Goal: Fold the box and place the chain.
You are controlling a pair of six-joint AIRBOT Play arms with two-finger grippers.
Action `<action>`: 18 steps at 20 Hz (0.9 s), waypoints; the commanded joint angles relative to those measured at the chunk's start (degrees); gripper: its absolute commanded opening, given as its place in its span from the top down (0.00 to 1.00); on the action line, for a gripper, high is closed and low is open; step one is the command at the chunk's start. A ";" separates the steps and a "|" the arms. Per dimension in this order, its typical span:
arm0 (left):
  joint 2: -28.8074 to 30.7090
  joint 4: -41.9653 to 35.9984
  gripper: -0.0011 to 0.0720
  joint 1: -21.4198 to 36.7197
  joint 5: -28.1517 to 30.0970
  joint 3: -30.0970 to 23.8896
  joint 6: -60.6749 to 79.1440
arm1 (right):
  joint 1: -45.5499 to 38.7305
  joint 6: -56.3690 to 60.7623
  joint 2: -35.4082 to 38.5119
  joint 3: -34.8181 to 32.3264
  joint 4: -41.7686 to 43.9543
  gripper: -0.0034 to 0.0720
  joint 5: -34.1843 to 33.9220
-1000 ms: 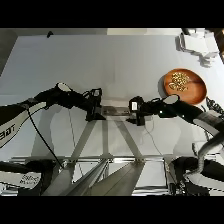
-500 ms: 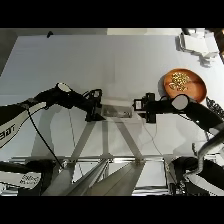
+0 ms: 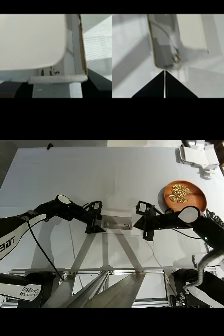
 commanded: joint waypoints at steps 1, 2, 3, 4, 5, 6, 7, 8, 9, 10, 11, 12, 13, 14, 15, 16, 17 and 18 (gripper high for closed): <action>0.07 0.00 0.83 0.02 0.04 0.02 0.02 | 0.02 2.14 -4.37 2.91 7.02 0.95 2.32; 0.04 0.00 0.83 0.02 0.07 0.02 0.02 | 0.00 3.13 -7.15 5.25 8.83 0.95 2.75; 0.04 0.00 0.83 0.02 0.04 0.02 0.02 | 0.02 3.17 -9.79 7.91 10.40 0.95 3.61; 0.04 0.00 0.83 0.02 0.04 0.02 0.02 | 0.00 3.19 -12.31 10.75 11.61 0.95 4.00; 0.04 0.00 0.83 0.02 0.04 0.02 0.02 | 0.00 3.54 -15.02 13.73 12.24 0.94 3.85; 0.04 0.00 0.83 0.02 0.04 0.02 0.02 | -0.39 4.59 -17.51 16.06 12.39 0.94 3.43; 0.04 0.00 0.83 0.02 0.07 0.02 0.02 | -1.16 6.10 -20.48 18.03 12.46 0.94 3.52; 0.04 0.00 0.83 0.02 0.07 0.02 0.02 | -2.10 7.43 -23.19 19.10 12.46 0.94 3.32; 0.04 0.00 0.83 0.02 0.04 0.02 0.02 | -2.97 7.72 -25.22 19.28 12.50 0.94 3.17; 0.04 0.00 0.83 0.02 0.04 0.02 0.02 | -3.69 8.22 -26.88 19.28 12.24 0.94 3.23; 0.04 0.00 0.83 0.02 0.04 0.02 0.02 | -4.15 8.98 -28.09 19.28 12.22 0.94 3.43; 0.04 0.00 0.83 0.02 0.04 0.02 0.02 | -4.39 8.96 -28.98 19.28 12.20 0.94 3.98; 0.04 0.00 0.83 0.02 0.04 0.02 0.02 | -4.39 8.94 -29.51 19.28 12.09 0.94 4.02; 0.04 0.00 0.83 0.02 0.04 0.02 0.02 | -4.39 8.94 -29.49 19.28 12.33 0.94 4.02; 0.04 0.00 0.83 0.02 0.04 0.02 0.02 | -4.39 8.94 -29.14 19.28 12.63 0.94 4.44; 0.04 0.00 0.83 0.02 0.04 0.02 0.02 | -4.39 8.94 -28.50 19.28 12.04 0.94 5.16; 0.04 0.00 0.83 0.02 0.07 0.02 0.02 | -4.42 8.92 -27.74 19.28 10.69 0.94 6.40; 0.04 0.00 0.83 0.02 0.04 0.02 0.02 | -4.42 8.92 -26.71 19.28 7.93 0.94 8.02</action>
